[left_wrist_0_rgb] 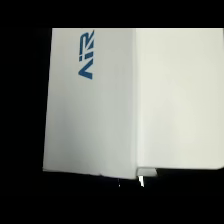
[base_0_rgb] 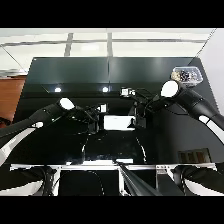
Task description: Fold the box and place the chain.
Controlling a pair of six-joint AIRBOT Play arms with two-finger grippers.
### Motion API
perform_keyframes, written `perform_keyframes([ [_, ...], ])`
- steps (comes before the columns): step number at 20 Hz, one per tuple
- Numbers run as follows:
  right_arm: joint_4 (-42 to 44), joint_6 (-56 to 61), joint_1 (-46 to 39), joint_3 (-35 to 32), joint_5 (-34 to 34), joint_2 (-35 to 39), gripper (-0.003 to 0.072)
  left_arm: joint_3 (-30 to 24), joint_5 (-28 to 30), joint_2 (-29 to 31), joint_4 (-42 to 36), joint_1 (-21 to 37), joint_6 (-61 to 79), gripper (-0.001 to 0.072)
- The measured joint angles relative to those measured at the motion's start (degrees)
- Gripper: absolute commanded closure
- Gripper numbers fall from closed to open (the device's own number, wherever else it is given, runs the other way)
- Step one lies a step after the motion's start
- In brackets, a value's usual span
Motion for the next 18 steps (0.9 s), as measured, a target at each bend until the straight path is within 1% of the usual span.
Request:
perform_keyframes([
  [4,-0.22,-0.61,0.35,-0.13,-2.14,-0.13,0.0062,0.00,0.00,0.00,-0.02,0.00,-0.04,0.0305],
  [5,-0.20,-0.72,0.39,-0.15,-2.58,-0.20,0.0170,0.00,0.00,0.00,-0.02,0.00,-0.04,0.0305],
  [6,-0.31,-0.85,0.44,-0.17,-2.80,-0.24,0.0343,0.00,0.00,0.00,0.00,0.00,-0.04,0.0305],
  [7,-0.26,-0.87,0.44,-0.17,-2.93,-0.26,0.0375,0.00,0.00,0.00,0.00,0.00,-0.11,0.0304],
  [8,-0.24,-0.87,0.48,-0.17,-2.93,-0.31,0.0376,0.00,0.04,0.00,0.00,0.00,-0.15,0.0305],
  [9,-0.33,-0.90,0.48,-0.17,-2.93,-0.31,0.0434,0.00,0.09,-0.02,-0.02,0.00,-0.13,0.0305],
  [10,-0.31,-0.92,0.48,-0.17,-2.97,-0.31,0.0468,0.00,0.09,-0.02,0.00,0.00,-0.13,0.0305],
  [18,-0.26,-0.98,0.48,-0.59,-2.45,-0.37,0.0467,0.00,0.04,0.00,0.00,0.00,0.02,0.0305],
])
